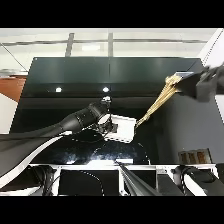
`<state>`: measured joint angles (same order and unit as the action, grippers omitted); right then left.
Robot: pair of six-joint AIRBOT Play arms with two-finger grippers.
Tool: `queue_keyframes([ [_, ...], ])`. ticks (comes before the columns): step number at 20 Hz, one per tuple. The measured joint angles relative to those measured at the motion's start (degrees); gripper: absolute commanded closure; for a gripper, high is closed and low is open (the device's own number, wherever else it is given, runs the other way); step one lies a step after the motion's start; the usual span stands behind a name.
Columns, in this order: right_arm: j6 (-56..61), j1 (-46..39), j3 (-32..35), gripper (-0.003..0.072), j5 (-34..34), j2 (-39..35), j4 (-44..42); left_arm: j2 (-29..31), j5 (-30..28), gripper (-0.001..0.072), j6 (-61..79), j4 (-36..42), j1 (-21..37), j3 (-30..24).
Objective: Fold the box and place the chain.
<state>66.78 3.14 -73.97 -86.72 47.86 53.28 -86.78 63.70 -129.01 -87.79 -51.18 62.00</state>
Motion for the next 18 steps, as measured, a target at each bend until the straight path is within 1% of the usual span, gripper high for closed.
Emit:
queue_keyframes([
  [4,-0.1,3.5,6.4,0.0654,-0.8,-0.3,-0.7,0.0,0.0,0.0678,0.0,0.0,0.0,0.0],
  [7,-0.3,5.4,9.7,0.0654,-1.0,-0.3,-2.6,0.0,0.0,0.0678,0.0,0.0,0.0,0.0],
  [11,-0.9,8.6,11.9,0.0655,-0.8,-0.2,-5.3,0.0,0.0,0.0677,0.0,0.0,0.0,0.0],
  [18,-1.2,14.6,16.5,0.0654,3.3,2.3,-8.7,0.0,0.0,0.0677,0.0,0.0,0.0,0.0],
])
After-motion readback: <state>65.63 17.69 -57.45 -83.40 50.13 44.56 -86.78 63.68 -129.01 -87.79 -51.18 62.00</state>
